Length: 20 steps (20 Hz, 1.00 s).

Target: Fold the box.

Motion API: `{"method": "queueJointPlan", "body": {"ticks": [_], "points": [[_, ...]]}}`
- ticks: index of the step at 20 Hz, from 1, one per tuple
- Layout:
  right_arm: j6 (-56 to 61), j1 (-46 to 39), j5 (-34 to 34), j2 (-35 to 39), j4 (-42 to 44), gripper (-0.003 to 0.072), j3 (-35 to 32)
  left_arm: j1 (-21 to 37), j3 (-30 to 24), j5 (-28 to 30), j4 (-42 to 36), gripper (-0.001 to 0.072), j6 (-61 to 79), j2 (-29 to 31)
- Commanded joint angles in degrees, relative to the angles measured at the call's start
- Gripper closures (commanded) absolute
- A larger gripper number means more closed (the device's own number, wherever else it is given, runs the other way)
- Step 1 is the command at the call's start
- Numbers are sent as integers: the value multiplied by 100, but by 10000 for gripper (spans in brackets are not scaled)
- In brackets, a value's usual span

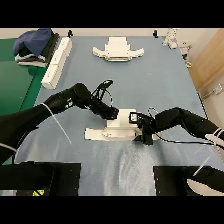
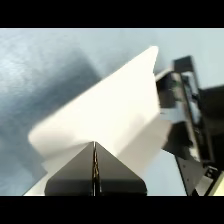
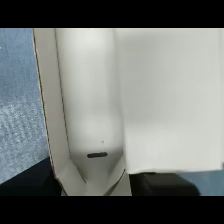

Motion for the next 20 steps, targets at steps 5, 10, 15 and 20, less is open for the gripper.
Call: {"method": "queueJointPlan", "body": {"ticks": [5, 10, 15, 20], "points": [[0, 4, 0, -2, -13, 164, -2, -26, 35, 195, 225, 698, -581, -538], [2, 4, 0, -2, -13, 164, -2, -26, 232, 208, 205, 698, -542, -520], [2, 4, 0, -2, -13, 164, -2, -20, 533, -356, 273, 699, 203, 304], [2, 4, 0, -2, -13, 164, -2, -216, 249, -957, 557, 699, 857, 1674]]}}
